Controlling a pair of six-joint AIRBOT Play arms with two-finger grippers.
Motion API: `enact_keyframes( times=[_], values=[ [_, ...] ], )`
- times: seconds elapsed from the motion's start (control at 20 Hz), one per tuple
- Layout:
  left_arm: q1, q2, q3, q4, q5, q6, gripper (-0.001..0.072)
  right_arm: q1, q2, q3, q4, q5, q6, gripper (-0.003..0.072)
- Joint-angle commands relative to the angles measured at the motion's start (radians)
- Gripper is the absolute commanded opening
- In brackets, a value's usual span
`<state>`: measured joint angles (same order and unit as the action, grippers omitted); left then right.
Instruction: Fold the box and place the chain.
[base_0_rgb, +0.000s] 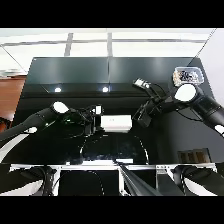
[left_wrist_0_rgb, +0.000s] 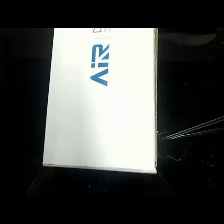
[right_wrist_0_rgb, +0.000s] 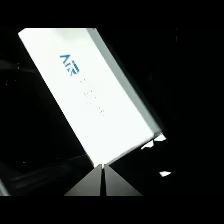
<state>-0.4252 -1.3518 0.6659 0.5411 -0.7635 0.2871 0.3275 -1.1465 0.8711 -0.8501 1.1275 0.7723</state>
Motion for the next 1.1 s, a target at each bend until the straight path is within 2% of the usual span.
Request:
enact_keyframes(
  times=[0.0, 0.15, 0.3, 0.55, 0.8, 1.05],
  values=[
    [-0.001, 0.000, 0.001, 0.000, 0.001, 0.001, 0.0378, -0.027, 0.008, -0.082, 0.180, 0.006, 0.201, 0.0012],
    [-0.001, 0.000, 0.001, 0.000, 0.001, 0.001, 0.0377, -0.004, -0.040, -0.153, 0.519, -0.128, 0.201, 0.0013],
    [-0.001, 0.000, 0.001, 0.000, 0.001, 0.001, 0.0378, 0.058, -0.104, -0.153, 0.630, -0.201, 0.201, 0.0013],
    [-0.001, 0.000, 0.001, 0.000, 0.001, 0.001, 0.0378, 0.082, -0.172, -0.153, 0.564, -0.278, 0.205, 0.0013],
    [-0.001, 0.000, 0.001, 0.000, 0.001, 0.001, 0.0378, 0.082, -0.215, -0.153, 0.459, -0.278, 0.245, 0.0013],
    [-0.001, 0.000, 0.001, 0.000, 0.001, 0.001, 0.0378, 0.082, -0.215, -0.153, 0.441, -0.282, 0.245, 0.0013]
  ],
)
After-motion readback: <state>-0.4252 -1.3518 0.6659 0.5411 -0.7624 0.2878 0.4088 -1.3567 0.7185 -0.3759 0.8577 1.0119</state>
